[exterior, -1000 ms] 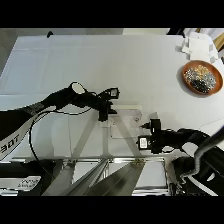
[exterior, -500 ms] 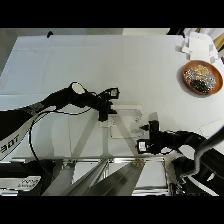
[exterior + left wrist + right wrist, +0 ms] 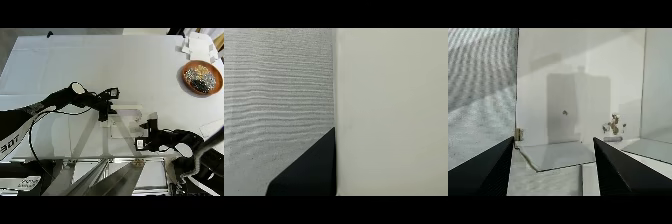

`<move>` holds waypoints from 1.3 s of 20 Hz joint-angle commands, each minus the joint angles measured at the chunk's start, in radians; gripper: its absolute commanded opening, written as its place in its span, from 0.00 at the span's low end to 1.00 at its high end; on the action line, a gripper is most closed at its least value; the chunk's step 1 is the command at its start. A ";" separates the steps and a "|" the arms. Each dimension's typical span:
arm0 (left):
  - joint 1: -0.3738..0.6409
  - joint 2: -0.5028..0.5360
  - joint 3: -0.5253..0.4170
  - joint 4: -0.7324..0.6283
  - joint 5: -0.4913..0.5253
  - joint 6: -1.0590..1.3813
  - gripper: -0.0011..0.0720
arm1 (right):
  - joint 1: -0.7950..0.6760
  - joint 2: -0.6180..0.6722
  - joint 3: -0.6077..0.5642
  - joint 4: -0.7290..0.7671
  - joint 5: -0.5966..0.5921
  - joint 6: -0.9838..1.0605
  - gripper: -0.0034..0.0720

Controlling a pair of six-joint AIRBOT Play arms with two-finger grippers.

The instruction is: Fold the box and place the chain.

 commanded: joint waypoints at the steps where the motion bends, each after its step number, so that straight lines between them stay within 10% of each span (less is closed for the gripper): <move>1: -0.001 0.000 0.000 0.000 0.000 0.000 0.03 | 0.001 -0.004 0.000 0.000 -0.034 -0.008 0.77; 26: -0.001 0.000 0.000 0.000 0.000 0.000 0.03 | -0.182 -0.007 0.080 0.241 0.094 -0.243 0.74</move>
